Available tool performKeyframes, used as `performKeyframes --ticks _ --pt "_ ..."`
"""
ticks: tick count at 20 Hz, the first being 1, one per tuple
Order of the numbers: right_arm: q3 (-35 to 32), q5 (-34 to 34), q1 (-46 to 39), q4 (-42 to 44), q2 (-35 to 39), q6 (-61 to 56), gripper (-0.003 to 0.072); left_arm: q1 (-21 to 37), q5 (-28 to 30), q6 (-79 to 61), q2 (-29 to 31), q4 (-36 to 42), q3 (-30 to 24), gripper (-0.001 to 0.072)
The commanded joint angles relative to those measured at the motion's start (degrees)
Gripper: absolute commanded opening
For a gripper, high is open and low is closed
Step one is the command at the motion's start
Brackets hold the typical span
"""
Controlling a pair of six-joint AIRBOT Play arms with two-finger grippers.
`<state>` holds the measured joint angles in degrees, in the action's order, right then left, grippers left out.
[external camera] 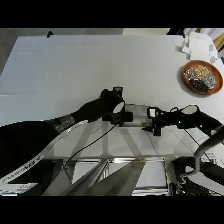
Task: Fold the box and place the chain.
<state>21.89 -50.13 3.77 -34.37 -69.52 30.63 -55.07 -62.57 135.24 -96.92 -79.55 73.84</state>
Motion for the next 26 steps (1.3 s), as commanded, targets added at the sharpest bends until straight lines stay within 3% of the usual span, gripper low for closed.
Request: performKeyframes --ticks 1,21,23,26 --pt "0.0 0.0 0.0 0.1 0.0 -0.1 0.0294 0.0 -0.2 0.2 -0.1 0.0 0.0 0.0109" --pt "0.0 0.0 0.0 0.1 0.0 -0.1 0.0294 -0.4 -0.2 -0.2 -0.5 -0.3 0.0 0.0111" --pt "0.0 0.0 0.0 0.1 0.0 -0.1 0.0294 -0.4 -0.2 -0.2 -0.5 -0.3 0.0 0.0221" --pt "0.0 0.0 0.0 0.1 0.0 -0.1 0.0294 -0.4 -0.2 -0.2 -0.5 -0.3 0.0 0.0221"
